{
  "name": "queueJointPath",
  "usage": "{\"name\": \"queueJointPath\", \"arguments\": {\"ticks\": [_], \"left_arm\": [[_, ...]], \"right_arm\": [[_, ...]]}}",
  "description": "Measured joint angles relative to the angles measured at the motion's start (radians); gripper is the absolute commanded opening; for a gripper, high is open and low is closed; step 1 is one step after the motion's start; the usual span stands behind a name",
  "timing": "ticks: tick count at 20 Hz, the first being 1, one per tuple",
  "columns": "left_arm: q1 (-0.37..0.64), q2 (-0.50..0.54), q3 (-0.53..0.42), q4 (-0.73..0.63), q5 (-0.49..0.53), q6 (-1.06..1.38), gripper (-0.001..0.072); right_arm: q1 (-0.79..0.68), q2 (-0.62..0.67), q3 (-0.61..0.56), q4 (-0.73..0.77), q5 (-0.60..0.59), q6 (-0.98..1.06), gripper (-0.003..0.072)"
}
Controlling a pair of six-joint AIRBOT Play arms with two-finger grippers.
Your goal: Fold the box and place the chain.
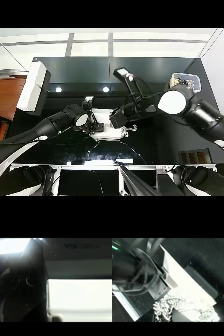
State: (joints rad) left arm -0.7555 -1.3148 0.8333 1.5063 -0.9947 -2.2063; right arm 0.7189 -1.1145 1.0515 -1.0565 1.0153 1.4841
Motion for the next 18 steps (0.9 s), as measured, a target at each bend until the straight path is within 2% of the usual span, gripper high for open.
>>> {"name": "queueJointPath", "arguments": {"ticks": [1, 5, 9, 11, 15, 18], "left_arm": [[0.000, 0.000, 0.000, 0.000, 0.000, 0.000, 0.0031], [0.000, 0.000, 0.000, 0.000, -0.002, 0.000, 0.0030], [0.000, 0.000, 0.000, 0.000, 0.000, 0.000, 0.0031], [0.000, 0.000, 0.000, 0.000, 0.000, 0.000, 0.0031], [0.000, 0.000, 0.000, 0.000, -0.001, 0.000, 0.0030], [0.000, 0.000, 0.000, 0.000, -0.002, 0.000, 0.0030]], "right_arm": [[0.003, -0.008, -0.022, 0.014, -0.019, 0.000, 0.0527], [-0.011, -0.016, -0.066, 0.034, -0.048, 0.000, 0.0545], [-0.132, 0.050, -0.078, -0.053, 0.051, -0.016, 0.0547], [-0.204, 0.082, -0.092, -0.112, 0.108, -0.041, 0.0708], [-0.280, 0.111, -0.211, -0.162, 0.156, -0.229, 0.0707], [-0.262, 0.117, -0.351, -0.156, 0.057, -0.482, 0.0707]]}}
